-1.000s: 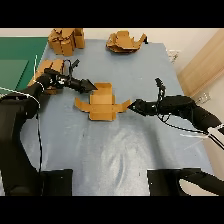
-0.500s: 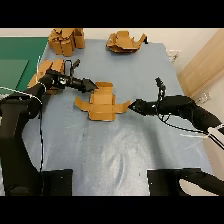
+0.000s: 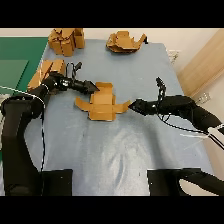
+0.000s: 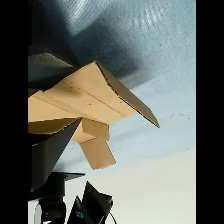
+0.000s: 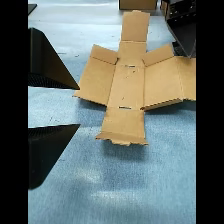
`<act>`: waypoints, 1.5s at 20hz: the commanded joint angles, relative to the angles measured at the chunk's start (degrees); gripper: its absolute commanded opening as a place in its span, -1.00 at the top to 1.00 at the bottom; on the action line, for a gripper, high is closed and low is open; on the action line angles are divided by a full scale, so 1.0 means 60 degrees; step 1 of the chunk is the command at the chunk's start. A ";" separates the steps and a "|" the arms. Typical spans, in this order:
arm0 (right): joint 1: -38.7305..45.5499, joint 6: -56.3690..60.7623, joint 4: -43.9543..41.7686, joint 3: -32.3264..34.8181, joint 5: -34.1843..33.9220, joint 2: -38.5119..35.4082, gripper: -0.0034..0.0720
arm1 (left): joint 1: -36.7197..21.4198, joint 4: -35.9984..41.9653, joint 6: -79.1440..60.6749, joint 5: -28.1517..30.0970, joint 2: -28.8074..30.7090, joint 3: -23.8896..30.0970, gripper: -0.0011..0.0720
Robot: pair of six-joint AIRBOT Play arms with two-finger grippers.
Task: Fold the box.
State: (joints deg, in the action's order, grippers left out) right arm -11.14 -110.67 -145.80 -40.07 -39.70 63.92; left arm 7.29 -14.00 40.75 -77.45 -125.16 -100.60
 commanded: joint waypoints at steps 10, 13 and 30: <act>-0.0007 -0.0386 0.1257 -0.0004 -0.0481 -0.0113 -0.01 | -0.0047 0.1738 -0.3184 -0.1333 -0.0018 -0.0138 0.92; -0.0007 -0.1359 0.1716 -0.0004 -0.0663 -0.0823 -0.01 | -0.0168 0.2484 -0.5005 -0.2878 0.0007 -0.0215 0.92; -0.2994 -0.1315 0.5934 -0.0015 -0.2710 -0.2302 -0.01 | -0.0284 0.1559 -0.8025 -0.2867 0.1093 0.1257 0.94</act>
State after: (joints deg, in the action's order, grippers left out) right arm -25.47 -121.25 -115.39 -40.10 -55.68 49.34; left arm 5.61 -5.02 -3.57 -95.79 -119.72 -96.25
